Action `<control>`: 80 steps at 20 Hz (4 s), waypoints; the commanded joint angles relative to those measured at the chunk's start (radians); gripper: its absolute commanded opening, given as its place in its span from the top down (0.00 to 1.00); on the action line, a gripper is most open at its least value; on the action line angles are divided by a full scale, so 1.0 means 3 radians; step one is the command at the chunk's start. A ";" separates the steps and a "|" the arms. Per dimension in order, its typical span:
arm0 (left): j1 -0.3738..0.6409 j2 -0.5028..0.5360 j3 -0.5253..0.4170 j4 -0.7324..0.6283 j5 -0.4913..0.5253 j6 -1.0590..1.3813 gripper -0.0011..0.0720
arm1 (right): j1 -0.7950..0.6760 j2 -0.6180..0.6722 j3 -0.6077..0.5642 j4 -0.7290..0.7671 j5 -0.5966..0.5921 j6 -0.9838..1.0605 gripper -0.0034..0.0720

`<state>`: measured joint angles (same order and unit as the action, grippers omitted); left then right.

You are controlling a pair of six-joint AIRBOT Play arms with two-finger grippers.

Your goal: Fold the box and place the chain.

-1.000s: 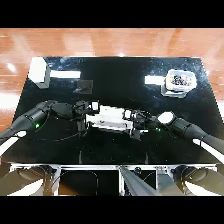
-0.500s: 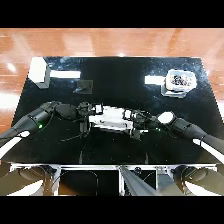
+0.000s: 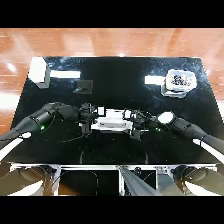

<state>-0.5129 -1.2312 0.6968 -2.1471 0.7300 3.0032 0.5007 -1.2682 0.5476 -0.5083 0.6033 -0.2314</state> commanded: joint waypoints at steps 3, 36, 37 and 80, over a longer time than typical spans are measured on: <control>-0.0064 -0.0003 0.0003 -0.0058 0.0009 0.0000 0.72 | 0.0003 0.0000 0.0003 0.0005 -0.0004 0.0001 0.18; -0.0285 -0.0075 0.0005 -0.0413 -0.0434 -0.0048 0.67 | 0.0003 0.0001 0.0003 0.0005 -0.0004 0.0001 0.18; -0.0284 -0.0075 0.0005 -0.0411 -0.0488 -0.0079 0.64 | 0.0003 0.0001 0.0003 0.0005 -0.0004 0.0001 0.18; 0.0165 0.0612 -0.0003 0.0195 0.0587 -0.1531 0.96 | 0.0003 0.0001 0.0003 -0.0020 0.0022 -0.0001 0.18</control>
<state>-0.5247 -1.0977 0.6975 -2.1403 0.8036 2.6549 0.5007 -1.2682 0.5476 -0.5140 0.6086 -0.2317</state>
